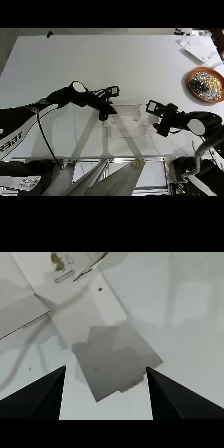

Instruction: Fold the box and place the chain.

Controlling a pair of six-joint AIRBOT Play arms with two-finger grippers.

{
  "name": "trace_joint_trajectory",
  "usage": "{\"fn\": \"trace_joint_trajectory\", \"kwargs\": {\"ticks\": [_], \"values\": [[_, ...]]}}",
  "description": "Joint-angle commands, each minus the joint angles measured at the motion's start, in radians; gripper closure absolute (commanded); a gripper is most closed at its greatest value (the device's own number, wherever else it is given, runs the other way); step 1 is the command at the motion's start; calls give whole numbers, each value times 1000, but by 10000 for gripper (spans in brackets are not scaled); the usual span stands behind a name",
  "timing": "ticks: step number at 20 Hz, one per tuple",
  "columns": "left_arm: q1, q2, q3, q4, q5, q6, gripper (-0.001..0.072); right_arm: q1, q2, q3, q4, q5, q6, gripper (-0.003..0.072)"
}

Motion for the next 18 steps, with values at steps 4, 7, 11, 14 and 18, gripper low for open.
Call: {"fn": "trace_joint_trajectory", "kwargs": {"ticks": [4,7,11,14,18], "values": [[0,0,0,0,0,0,696,37,-26,-11,74,138,-142,130],[0,0,0,0,0,0,696,159,-26,-42,73,80,-141,116],[0,0,0,0,0,0,696,304,-26,-83,92,-97,-125,85],[0,0,0,0,0,0,696,319,-26,-105,92,-217,-103,85],[0,0,0,0,0,0,696,319,-26,-140,69,-232,-116,85]]}}
